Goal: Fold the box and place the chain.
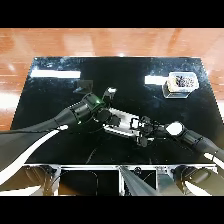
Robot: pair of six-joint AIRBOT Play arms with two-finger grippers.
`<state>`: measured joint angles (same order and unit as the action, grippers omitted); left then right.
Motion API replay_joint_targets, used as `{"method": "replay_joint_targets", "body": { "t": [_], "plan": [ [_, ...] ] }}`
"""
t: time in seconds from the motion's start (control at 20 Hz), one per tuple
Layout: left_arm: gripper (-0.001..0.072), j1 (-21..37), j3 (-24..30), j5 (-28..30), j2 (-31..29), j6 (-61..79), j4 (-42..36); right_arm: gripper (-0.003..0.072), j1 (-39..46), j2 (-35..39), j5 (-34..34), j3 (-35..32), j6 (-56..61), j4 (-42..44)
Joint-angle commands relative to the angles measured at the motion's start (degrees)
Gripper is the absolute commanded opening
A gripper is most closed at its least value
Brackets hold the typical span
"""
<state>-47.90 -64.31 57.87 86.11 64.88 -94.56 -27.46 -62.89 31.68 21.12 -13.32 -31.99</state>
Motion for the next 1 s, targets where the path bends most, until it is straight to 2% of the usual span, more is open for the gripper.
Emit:
{"method": "replay_joint_targets", "body": {
  "t": [0.0, 0.5, 0.75, 0.85, 0.95],
  "plan": [
    [0.0466, -0.04, -0.02, 0.07, 0.02, 0.0, -0.02, 0.0369, -0.04, 0.0, 0.04, 0.0, 0.0, 0.0],
    [0.0439, -0.04, -2.1, 3.19, 0.52, -1.01, -0.07, 0.037, -0.04, 0.0, 0.04, 0.0, 0.0, 0.0],
    [0.0419, 0.02, -2.91, 4.98, 3.65, -1.49, -0.24, 0.037, -0.04, 0.0, 0.04, 0.0, 0.0, 0.0],
    [0.0349, 0.02, -4.24, 4.68, 4.74, -1.46, 0.07, 0.037, -0.04, 0.0, 0.04, 0.0, 0.0, 0.0],
    [0.0346, 0.02, -5.73, 4.72, 5.44, -1.57, 1.31, 0.037, -0.04, 0.0, 0.04, 0.0, 0.0, 0.0]
  ]
}}
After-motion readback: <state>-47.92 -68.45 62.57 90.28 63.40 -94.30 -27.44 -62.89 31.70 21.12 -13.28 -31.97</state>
